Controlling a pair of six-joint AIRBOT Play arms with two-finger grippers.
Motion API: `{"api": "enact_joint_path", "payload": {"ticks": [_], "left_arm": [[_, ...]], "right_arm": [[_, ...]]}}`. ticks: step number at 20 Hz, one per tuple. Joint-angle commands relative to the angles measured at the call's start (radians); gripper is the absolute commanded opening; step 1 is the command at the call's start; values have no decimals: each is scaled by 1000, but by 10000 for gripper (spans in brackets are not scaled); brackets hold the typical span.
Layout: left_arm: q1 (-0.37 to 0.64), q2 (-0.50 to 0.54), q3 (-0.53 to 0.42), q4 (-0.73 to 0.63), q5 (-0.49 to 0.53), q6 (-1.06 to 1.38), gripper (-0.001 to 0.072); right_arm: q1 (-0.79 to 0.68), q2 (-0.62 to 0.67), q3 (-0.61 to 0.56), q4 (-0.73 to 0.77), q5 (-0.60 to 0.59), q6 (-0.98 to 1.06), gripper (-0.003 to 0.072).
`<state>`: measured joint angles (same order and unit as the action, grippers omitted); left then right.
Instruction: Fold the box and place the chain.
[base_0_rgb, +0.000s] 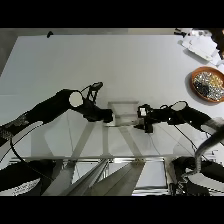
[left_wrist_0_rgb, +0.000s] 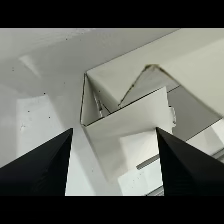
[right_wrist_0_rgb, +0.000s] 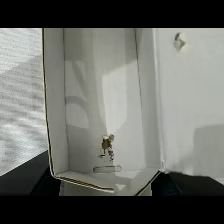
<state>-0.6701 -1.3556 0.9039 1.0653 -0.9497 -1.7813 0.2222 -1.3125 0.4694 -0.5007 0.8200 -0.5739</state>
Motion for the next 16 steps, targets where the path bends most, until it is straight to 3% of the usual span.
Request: {"api": "enact_joint_path", "payload": {"ticks": [1, 4, 16], "left_arm": [[-35, -8, 56, 99, -42, -171, 575], [-63, -8, 73, 164, -66, -278, 575], [-159, -97, 148, 196, -78, -402, 571]], "right_arm": [[0, 0, 0, 0, 0, 0, 459], [0, 0, 0, 0, 0, 0, 459], [0, 0, 0, 0, 0, 0, 459]]}}
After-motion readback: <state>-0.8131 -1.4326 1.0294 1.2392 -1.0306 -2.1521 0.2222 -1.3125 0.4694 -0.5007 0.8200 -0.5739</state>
